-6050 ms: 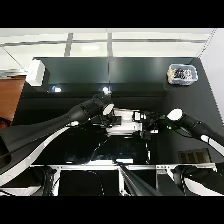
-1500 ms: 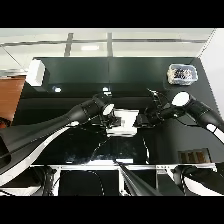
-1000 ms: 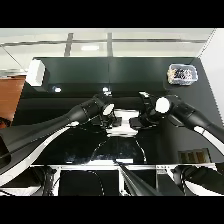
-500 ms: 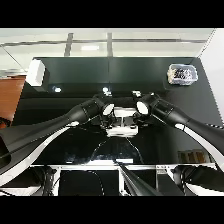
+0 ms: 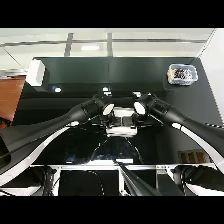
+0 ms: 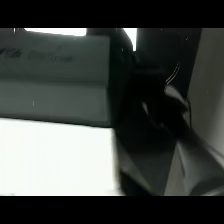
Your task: Fold the box and place the chain.
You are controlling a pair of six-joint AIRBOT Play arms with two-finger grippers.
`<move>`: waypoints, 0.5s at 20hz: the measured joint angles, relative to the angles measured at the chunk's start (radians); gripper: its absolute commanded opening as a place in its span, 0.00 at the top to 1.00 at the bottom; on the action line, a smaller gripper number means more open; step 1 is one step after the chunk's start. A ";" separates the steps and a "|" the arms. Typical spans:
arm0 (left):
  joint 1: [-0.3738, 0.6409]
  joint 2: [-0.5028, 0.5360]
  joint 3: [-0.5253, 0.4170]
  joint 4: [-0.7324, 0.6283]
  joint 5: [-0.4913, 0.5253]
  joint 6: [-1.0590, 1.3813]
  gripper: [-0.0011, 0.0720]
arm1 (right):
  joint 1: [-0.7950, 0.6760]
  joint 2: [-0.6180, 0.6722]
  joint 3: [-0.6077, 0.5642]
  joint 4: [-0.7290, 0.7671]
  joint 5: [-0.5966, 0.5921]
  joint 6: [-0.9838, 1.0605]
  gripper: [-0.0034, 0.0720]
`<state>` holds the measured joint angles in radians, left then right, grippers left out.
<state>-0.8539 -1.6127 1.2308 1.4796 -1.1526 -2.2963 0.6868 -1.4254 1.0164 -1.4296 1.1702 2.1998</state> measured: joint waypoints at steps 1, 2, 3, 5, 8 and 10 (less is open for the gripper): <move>0.000 0.000 0.000 0.000 -0.004 0.000 0.95 | 0.000 0.000 0.000 0.001 -0.002 0.002 0.60; 0.000 0.000 0.000 -0.001 -0.003 0.000 0.95 | 0.000 0.000 0.000 0.001 -0.002 0.005 0.60; 0.000 0.000 0.000 -0.001 -0.004 -0.002 0.95 | 0.000 0.000 0.000 0.001 -0.003 0.008 0.60; 0.000 0.000 0.000 -0.001 -0.008 -0.003 0.95 | 0.000 0.000 0.000 0.001 -0.002 0.012 0.60; 0.000 0.000 0.000 -0.001 -0.008 -0.003 0.95 | -0.021 0.000 -0.001 0.019 0.019 0.016 0.60; 0.000 0.000 0.000 0.000 -0.008 -0.003 0.95 | -0.038 0.000 -0.001 0.027 0.043 0.016 0.60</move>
